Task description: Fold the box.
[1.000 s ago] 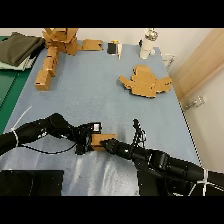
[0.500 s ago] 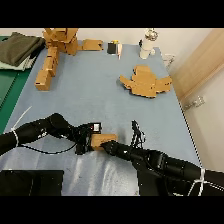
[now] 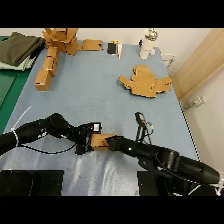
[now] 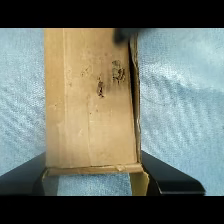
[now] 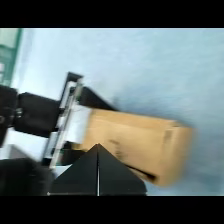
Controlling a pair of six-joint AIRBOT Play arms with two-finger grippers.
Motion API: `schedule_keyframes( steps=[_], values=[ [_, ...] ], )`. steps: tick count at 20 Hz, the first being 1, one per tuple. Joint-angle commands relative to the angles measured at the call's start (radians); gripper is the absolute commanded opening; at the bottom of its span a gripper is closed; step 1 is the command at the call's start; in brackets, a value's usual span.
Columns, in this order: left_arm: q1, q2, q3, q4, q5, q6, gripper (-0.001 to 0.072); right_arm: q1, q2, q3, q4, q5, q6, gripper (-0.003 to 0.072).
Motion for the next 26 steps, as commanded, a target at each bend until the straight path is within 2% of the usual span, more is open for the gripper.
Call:
schedule_keyframes(
  steps=[1,2,3,4,8,12,15,17,19,21,23,26],
  values=[
    [0.0,0.0,0.0,0.0,0.0,0.0,0.0465,-0.023,0.074,0.119,-0.08,-0.654,-0.171,0.0002],
    [0.0,0.0,0.0,0.0,0.0,0.0,0.0464,-0.054,0.058,0.154,-0.08,-0.802,-0.211,0.0003],
    [0.0,0.0,0.0,0.0,0.002,0.0,0.0465,-0.091,0.034,0.183,-0.075,-0.893,-0.251,0.0003],
    [0.0,0.0,0.0,0.0,0.001,0.0,0.0465,-0.13,0.006,0.203,-0.056,-0.923,-0.296,0.0003],
    [0.0,0.0,0.0,0.0,0.009,0.0,0.0465,-0.262,-0.132,0.225,0.026,-0.834,-0.358,0.0004],
    [-0.002,0.0,0.0,-0.027,-0.002,0.0,0.0464,-0.285,-0.256,0.225,0.074,-0.721,-0.357,0.0004],
    [-0.002,0.0,0.006,-0.045,0.002,-0.003,0.0465,-0.285,-0.298,0.225,0.111,-0.695,-0.357,0.0004],
    [0.007,0.015,0.024,-0.025,0.002,-0.095,0.0464,-0.285,-0.294,0.225,0.102,-0.697,-0.357,0.0004],
    [0.031,0.061,0.058,0.057,0.011,-0.282,0.0465,-0.287,-0.289,0.229,0.094,-0.697,-0.357,0.0004],
    [0.082,0.132,0.102,0.211,0.045,-0.523,0.0465,-0.299,-0.29,0.236,0.085,-0.689,-0.357,0.0004],
    [0.17,0.203,0.134,0.38,0.103,-0.785,0.0465,-0.304,-0.29,0.238,0.048,-0.679,-0.357,0.0004],
    [0.359,0.273,0.146,0.605,0.088,-1.033,0.0466,-0.304,-0.29,0.238,0.018,-0.67,-0.358,0.0004]
  ],
)
